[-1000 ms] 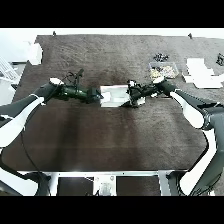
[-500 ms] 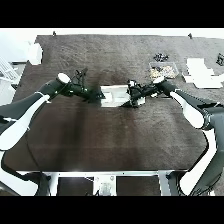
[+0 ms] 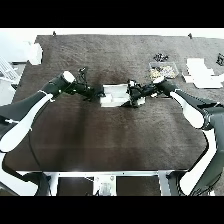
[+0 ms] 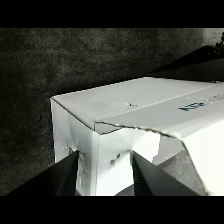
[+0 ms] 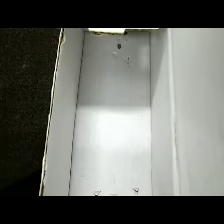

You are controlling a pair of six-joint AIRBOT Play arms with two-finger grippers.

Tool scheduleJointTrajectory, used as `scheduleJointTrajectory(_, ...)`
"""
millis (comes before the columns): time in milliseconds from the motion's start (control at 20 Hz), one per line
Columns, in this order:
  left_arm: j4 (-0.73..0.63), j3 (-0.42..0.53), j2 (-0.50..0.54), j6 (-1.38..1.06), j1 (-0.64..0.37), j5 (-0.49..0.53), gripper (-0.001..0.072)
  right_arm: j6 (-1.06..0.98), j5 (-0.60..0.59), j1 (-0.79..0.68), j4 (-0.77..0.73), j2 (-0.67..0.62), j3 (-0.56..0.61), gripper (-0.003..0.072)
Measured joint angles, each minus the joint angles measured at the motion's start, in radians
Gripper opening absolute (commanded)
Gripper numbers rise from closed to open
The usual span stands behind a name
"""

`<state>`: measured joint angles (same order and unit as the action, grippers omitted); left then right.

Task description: Fold the box and place the chain.

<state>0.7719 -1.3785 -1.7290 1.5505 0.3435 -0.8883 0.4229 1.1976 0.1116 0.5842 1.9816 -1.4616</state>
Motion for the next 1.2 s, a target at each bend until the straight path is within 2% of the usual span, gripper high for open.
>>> scheduleJointTrajectory(550, 0.203, -0.066, -0.002, 0.198, 0.059, 0.005, 0.0396, 0.0, -0.001, 0.0, 0.002, 0.0, 0.0, 0.0591)
scheduleJointTrajectory(1200, 0.294, -0.076, -0.033, 0.254, 0.1, 0.035, 0.0396, 0.001, 0.0, 0.0, 0.001, 0.0, 0.0, 0.0591)
